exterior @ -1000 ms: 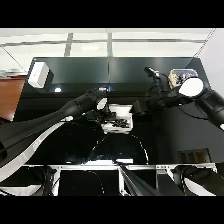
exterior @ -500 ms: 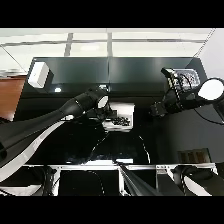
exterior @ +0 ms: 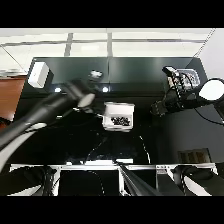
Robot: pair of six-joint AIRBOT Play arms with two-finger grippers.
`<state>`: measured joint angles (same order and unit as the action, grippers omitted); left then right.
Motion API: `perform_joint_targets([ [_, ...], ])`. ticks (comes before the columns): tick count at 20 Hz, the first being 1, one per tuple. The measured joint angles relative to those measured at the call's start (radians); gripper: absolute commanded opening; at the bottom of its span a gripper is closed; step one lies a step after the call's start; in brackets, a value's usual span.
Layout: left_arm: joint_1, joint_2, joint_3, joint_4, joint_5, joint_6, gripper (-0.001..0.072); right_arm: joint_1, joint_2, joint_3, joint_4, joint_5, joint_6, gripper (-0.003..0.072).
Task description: Fold the box and place the chain.
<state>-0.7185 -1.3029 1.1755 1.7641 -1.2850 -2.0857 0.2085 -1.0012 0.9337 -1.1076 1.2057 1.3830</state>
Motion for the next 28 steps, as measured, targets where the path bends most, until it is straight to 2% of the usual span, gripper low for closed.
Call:
perform_joint_targets([
  [2,0.118,0.068,-0.087,-0.024,0.003,0.071,0.0699,0.0,0.0,0.0,0.0,-0.011,0.0,0.0258],
  [3,0.188,0.09,-0.13,-0.088,0.03,0.139,0.0699,0.0,0.0,0.0,0.0,-0.016,0.0,0.0258],
  [5,0.317,0.116,-0.22,-0.332,0.079,0.398,0.07,0.0,0.0,0.0,0.003,-0.022,0.0,0.0258],
  [7,0.404,0.129,-0.298,-0.569,0.103,0.728,0.0716,0.0,0.0,0.0,0.008,-0.026,0.0,0.0258],
  [9,0.451,0.134,-0.387,-0.793,0.14,1.131,0.0718,0.0,0.0,0.0,0.011,-0.026,0.0,0.0258],
  [11,0.454,0.137,-0.452,-0.92,0.195,1.481,0.0718,0.0,0.0,0.0,0.011,-0.026,0.0,0.0258],
  [14,0.418,0.128,-0.495,-1.021,0.281,1.884,0.0718,0.0,0.0,0.0,0.012,-0.027,0.0,0.0258],
  [17,0.382,0.083,-0.499,-1.095,0.349,2.132,0.0717,0.0,0.0,0.0,0.013,-0.022,0.0,0.0258],
  [23,0.358,-0.09,-0.423,-1.149,0.367,2.282,0.0717,0.0,0.0,0.0,0.014,-0.026,0.001,0.0258],
  [28,0.346,-0.16,-0.38,-1.154,0.369,2.293,0.0717,0.0,0.0,0.0,0.014,-0.013,0.001,0.0258],
])
